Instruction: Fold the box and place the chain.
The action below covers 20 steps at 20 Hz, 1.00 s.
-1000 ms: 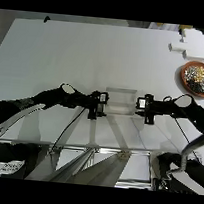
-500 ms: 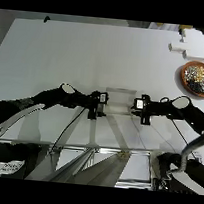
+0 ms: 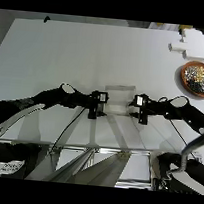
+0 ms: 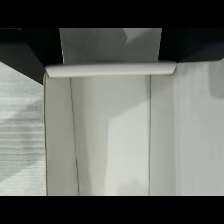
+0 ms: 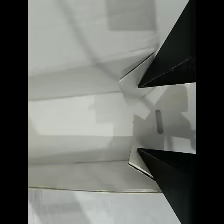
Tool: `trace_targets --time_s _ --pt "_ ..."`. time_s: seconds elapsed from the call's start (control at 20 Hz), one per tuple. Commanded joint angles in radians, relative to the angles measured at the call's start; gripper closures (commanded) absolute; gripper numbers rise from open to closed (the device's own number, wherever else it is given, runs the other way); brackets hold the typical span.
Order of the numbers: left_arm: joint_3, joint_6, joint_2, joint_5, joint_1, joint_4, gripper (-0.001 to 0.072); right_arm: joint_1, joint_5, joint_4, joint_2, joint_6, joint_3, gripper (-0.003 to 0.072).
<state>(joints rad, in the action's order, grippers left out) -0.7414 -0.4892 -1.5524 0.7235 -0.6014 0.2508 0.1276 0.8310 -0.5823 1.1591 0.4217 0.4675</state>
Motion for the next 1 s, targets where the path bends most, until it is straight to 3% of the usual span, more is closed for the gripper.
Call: trace_targets --time_s 0.0,0.1,0.15,0.2,0.25,0.3,0.6,0.75,0.95 --pt "0.0 -0.004 0.0 0.006 -0.001 0.004 0.0638 -0.048 0.0 -0.036 -0.041 -0.174 0.001 0.0209" --pt "0.0 -0.004 0.0 0.006 -0.001 0.004 0.0638 -0.072 0.001 -0.1 -0.123 -0.396 0.001 0.023" --pt "0.0 -0.004 0.0 0.006 -0.001 0.004 0.0638 -0.087 0.001 -0.142 -0.175 -0.491 0.001 0.0296" --pt "0.0 -0.004 0.0 0.006 -0.001 0.004 0.0638 -0.106 0.007 -0.19 -0.231 -0.587 0.001 0.0423" --pt "0.0 -0.004 0.0 0.006 -0.001 0.004 0.0638 -0.131 0.018 -0.229 -0.282 -0.701 0.001 0.063" --pt "0.0 -0.004 0.0 0.006 -0.001 0.004 0.0638 -0.157 0.019 -0.255 -0.32 -0.821 0.001 0.0668" --pt "0.0 -0.004 0.0 0.006 -0.001 0.004 0.0638 -0.371 0.042 -0.575 -0.328 -1.601 0.001 0.0668" --pt "0.0 -0.004 0.0 0.006 -0.001 0.004 0.0638 -0.411 0.122 -0.574 -0.256 -1.648 0.001 0.0668" --pt "0.0 -0.004 0.0 0.006 -0.001 0.004 0.0638 -0.411 0.204 -0.371 -0.123 -1.582 0.001 0.0668"
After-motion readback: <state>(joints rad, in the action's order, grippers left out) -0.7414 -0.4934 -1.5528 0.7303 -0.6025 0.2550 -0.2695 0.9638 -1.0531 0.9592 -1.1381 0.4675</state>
